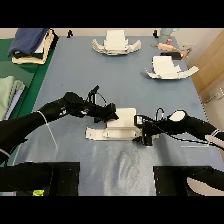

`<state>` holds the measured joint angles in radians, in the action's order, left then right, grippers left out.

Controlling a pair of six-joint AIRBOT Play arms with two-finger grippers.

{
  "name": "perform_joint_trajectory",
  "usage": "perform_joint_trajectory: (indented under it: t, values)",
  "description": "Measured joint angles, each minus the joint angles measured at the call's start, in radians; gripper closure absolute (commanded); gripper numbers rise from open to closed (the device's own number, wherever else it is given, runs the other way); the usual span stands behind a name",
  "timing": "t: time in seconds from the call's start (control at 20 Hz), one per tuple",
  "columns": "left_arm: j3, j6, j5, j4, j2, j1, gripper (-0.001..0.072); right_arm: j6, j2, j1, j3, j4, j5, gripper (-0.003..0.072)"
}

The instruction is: Fold the box.

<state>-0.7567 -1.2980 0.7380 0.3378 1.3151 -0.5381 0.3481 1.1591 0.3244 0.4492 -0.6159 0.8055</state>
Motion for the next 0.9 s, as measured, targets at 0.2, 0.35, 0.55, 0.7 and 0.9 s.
perform_joint_trajectory:
  t: [0.2,0.35,0.55,0.7,0.9]
  values:
    - [0.000,-0.060,-0.007,0.051,0.034,0.002,0.0692,0.000,0.000,0.000,0.000,0.001,-0.001,0.0178]
    - [-0.002,-0.076,-0.018,0.077,0.042,0.003,0.0692,0.000,0.000,0.000,0.000,0.001,-0.001,0.0179]
    - [-0.025,-0.058,-0.022,0.098,0.044,0.014,0.0692,0.001,0.000,0.000,0.000,-0.001,-0.001,0.0178]
    - [-0.050,-0.001,0.037,0.102,0.018,0.051,0.0693,0.001,0.000,0.000,0.000,-0.001,-0.001,0.0179]
    - [-0.060,0.097,0.145,0.168,-0.121,0.116,0.0693,0.002,0.000,0.000,0.000,-0.001,-0.001,0.0179]
